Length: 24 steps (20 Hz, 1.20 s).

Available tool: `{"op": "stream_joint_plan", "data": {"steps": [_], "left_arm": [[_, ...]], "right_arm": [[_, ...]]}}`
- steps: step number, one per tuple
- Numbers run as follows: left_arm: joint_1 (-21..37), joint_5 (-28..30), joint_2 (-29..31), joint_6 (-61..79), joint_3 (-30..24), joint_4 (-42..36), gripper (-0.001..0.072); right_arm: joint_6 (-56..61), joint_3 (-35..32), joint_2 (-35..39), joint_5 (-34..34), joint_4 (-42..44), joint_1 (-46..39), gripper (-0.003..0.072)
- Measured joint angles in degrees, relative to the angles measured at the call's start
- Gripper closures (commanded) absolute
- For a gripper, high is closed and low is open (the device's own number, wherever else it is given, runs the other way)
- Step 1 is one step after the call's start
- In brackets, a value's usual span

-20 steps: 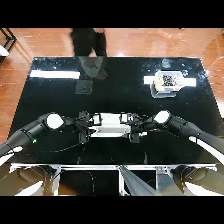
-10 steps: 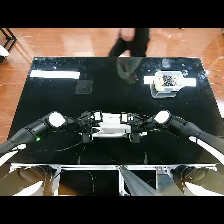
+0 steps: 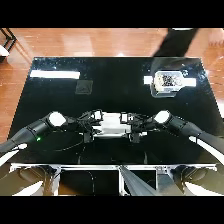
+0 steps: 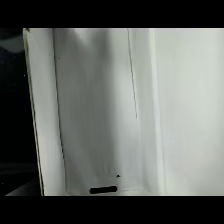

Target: Fold the box and place the chain.

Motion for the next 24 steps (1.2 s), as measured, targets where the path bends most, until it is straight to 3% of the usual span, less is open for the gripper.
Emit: {"op": "stream_joint_plan", "data": {"steps": [6, 7, 8, 9, 11, 17, 21, 24], "left_arm": [[0.0, 0.2, 0.0, 0.0, 0.0, 0.0, 0.0262], [0.0, 0.2, 0.0, 0.0, 0.0, 0.0, 0.0341], [0.0, 0.4, 0.0, 0.0, 0.0, 0.0, 0.0476], [0.0, 0.6, 0.0, 0.0, 0.0, 0.0, 0.0511], [0.0, 0.4, 0.0, 0.0, 0.0, -0.1, 0.0688], [3.5, 0.2, 5.7, -6.9, 0.0, 4.2, 0.0688], [13.2, -2.6, 13.1, -23.0, 0.0, 6.5, 0.0687], [23.2, -10.7, 16.0, -33.4, -0.1, 7.5, 0.0688]], "right_arm": [[0.0, 0.0, 0.0, 0.0, 0.0, 0.0, 0.0331], [0.0, 0.0, 0.0, 0.0, 0.0, 0.0, 0.0331], [0.0, 0.0, 0.0, 0.0, 0.0, 0.0, 0.0331], [0.0, 0.0, 0.0, 0.0, 0.0, 0.0, 0.0332], [-0.1, 0.0, 0.0, 0.1, 0.0, 0.0, 0.0331], [0.0, 0.0, 0.0, 0.1, 0.0, 0.0, 0.0332], [-0.1, 0.0, 0.0, 0.2, 0.0, 0.0, 0.0332], [-0.1, 0.0, 0.0, 0.2, 0.0, 0.0, 0.0332]]}}
